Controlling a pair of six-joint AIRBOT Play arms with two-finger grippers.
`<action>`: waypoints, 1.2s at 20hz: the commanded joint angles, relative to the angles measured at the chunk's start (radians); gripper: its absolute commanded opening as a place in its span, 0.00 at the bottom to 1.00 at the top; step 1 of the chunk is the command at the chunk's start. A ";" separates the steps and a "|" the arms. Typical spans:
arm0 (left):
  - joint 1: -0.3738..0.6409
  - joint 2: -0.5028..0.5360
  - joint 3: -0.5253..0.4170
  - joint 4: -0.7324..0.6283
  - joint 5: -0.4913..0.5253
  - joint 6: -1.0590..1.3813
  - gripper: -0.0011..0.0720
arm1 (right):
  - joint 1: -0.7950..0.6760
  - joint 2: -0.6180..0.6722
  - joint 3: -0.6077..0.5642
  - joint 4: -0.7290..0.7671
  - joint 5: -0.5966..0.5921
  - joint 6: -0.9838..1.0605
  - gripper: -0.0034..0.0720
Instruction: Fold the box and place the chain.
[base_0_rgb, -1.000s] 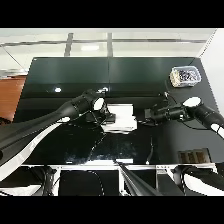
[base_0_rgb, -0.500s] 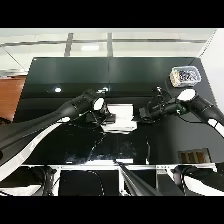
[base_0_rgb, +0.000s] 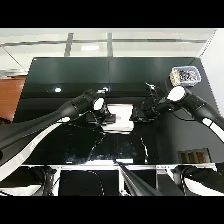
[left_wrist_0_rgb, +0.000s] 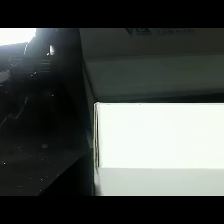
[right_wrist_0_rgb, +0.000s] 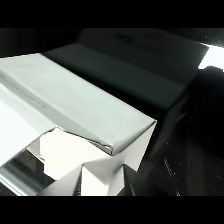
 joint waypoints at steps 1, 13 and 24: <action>0.000 0.000 0.001 -0.010 0.002 0.000 0.05 | 0.047 -0.002 0.011 -0.076 -0.031 0.097 0.40; 0.000 0.000 0.001 0.013 -0.011 -0.018 0.05 | 0.196 -0.005 0.062 -0.416 -0.066 0.398 0.40; -0.007 0.000 0.019 0.091 -0.042 -0.132 0.05 | 0.311 -0.169 0.202 -0.553 0.014 0.669 0.40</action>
